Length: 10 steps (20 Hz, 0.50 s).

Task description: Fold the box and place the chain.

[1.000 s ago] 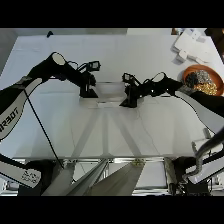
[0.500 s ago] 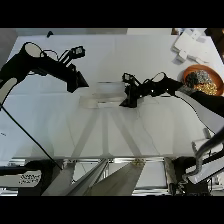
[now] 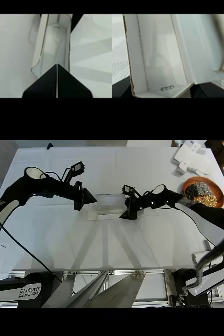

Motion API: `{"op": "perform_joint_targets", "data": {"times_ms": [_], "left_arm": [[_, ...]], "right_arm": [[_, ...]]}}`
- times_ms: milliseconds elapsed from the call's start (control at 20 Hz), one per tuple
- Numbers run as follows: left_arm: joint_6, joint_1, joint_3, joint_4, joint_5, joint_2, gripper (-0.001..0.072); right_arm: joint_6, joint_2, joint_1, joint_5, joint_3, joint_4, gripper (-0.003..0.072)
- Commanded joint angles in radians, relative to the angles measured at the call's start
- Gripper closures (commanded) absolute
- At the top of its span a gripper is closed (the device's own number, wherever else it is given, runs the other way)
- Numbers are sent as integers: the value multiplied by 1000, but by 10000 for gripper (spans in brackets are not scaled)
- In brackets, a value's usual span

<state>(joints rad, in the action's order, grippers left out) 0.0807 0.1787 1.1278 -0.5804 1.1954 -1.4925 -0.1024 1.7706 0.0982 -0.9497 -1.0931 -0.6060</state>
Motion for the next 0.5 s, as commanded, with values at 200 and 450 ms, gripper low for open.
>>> {"op": "perform_joint_targets", "data": {"times_ms": [200,450], "left_arm": [[73,65,-8,210,-389,-142,698],[200,58,-8,296,-458,-188,698]], "right_arm": [[0,1,0,-1,0,0,130],[0,1,0,0,0,0,130]]}}
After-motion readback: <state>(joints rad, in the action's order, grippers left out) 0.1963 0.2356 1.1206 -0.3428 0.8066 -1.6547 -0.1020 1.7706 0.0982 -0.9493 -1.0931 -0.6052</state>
